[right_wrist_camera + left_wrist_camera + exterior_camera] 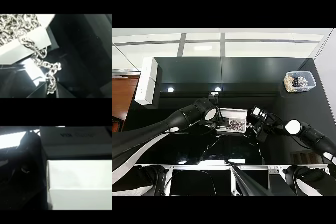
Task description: Fold the box and place the chain.
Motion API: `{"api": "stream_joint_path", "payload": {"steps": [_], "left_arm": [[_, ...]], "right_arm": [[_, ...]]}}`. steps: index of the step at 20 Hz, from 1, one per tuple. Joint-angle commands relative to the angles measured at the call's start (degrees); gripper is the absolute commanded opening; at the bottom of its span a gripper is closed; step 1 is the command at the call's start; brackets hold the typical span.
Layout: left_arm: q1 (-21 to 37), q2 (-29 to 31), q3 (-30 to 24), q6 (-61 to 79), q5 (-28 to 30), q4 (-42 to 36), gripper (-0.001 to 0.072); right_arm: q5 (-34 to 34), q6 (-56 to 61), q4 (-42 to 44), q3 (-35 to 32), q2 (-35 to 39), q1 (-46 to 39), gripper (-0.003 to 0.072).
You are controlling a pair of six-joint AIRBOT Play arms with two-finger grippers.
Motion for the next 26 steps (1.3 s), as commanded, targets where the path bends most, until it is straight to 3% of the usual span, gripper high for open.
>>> {"api": "stream_joint_path", "payload": {"steps": [1, 5, 8, 12, 14, 16, 19, 22, 26], "left_arm": [[0.0, 0.0, 0.04, 0.0, -0.02, 0.02, 0.003], [0.0, 0.0, 0.04, 0.0, -0.02, 0.02, 0.003], [0.0, 0.0, 0.04, 0.0, -0.04, 0.02, 0.003], [0.0, 0.0, 0.04, 0.0, -0.02, 0.02, 0.003], [0.0, 0.0, 0.04, 0.0, -0.02, 0.0, 0.003], [0.0, 0.0, 0.04, -0.02, -0.02, 0.0, 0.003], [0.0, 0.0, 0.04, -0.02, -0.02, 0.0, 0.003], [0.0, 0.0, 0.04, 0.0, -0.02, 0.02, 0.003], [0.0, 0.0, 0.04, 0.0, -0.02, 0.02, 0.003]], "right_arm": [[2.38, 8.66, -0.11, 0.48, 1.2, -0.17, 0.0016], [16.2, 19.12, -0.09, 5.99, 7.28, -4.11, 0.0015], [27.8, 33.9, 1.95, 13.31, 11.54, -9.18, 0.0016], [39.17, 35.65, 21.88, 21.05, 13.31, -11.06, 0.0016], [39.26, 34.73, 30.77, 21.73, 13.29, -11.04, 0.0016], [37.38, 34.67, 33.03, 21.73, 13.29, -10.56, 0.0016], [33.4, 34.69, 32.74, 21.64, 13.09, -8.52, 0.0016], [31.95, 35.89, 26.6, 20.72, 12.31, -5.99, 0.0016], [23.71, 37.92, 23.43, 15.12, 9.66, -2.97, 0.0018]]}}
